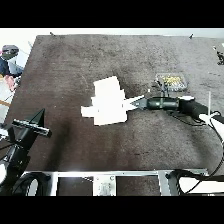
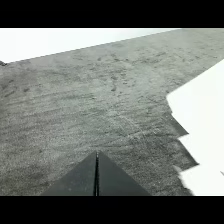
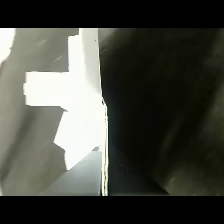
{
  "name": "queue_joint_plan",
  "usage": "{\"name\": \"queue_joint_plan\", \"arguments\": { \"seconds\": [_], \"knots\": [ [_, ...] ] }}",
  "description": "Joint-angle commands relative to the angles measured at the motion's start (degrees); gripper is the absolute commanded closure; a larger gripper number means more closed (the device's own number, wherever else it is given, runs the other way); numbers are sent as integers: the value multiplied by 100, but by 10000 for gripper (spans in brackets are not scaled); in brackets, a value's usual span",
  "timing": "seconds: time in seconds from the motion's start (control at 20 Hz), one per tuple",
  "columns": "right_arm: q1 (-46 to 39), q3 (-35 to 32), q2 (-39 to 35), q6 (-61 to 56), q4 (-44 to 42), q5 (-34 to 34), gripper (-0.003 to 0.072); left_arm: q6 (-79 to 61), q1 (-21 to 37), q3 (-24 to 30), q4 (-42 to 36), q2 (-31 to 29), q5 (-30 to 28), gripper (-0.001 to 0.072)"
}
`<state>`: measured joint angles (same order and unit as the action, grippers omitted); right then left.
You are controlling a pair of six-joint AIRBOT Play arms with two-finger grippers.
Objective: Fold the box and place the chain.
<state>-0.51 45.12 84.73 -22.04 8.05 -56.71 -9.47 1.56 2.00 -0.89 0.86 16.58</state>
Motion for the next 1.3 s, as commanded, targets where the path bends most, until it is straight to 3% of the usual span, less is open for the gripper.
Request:
{"name": "queue_joint_plan", "arguments": {
  "seconds": [0.0,0.15,0.2,0.25,0.3,0.45,0.65,0.8,0.95,1.15,1.25],
  "knots": [
    [719,-61,-37,116,-295,1836,678,0,2,-4,-4,-2,179,697],
    [831,-63,-35,299,-446,2159,678,35,2,-4,-26,-2,470,696],
    [831,-66,-31,302,-446,2212,678,-2,2,-15,-125,-2,562,636],
    [839,-76,4,306,-446,2269,678,-4,2,-50,-385,-2,649,369],
    [855,-74,98,396,-452,2264,679,-4,2,-122,-708,0,699,180],
    [879,-81,221,876,-1021,2116,678,-4,2,-411,-859,131,743,172],
    [929,-236,221,1161,-1567,2090,679,-4,2,-848,-861,1261,1285,172],
    [949,-282,221,1353,-1652,2096,679,-4,2,-1530,-861,2741,1462,172],
    [951,-282,221,1637,-1711,2050,678,-11,2,-2465,-822,4304,2076,172],
    [949,-282,221,1891,-1707,1982,678,356,2,-4081,-264,6345,3016,172],
    [949,-282,221,1971,-1709,1987,678,1051,2,-5066,448,7311,3515,172]
  ]
}}
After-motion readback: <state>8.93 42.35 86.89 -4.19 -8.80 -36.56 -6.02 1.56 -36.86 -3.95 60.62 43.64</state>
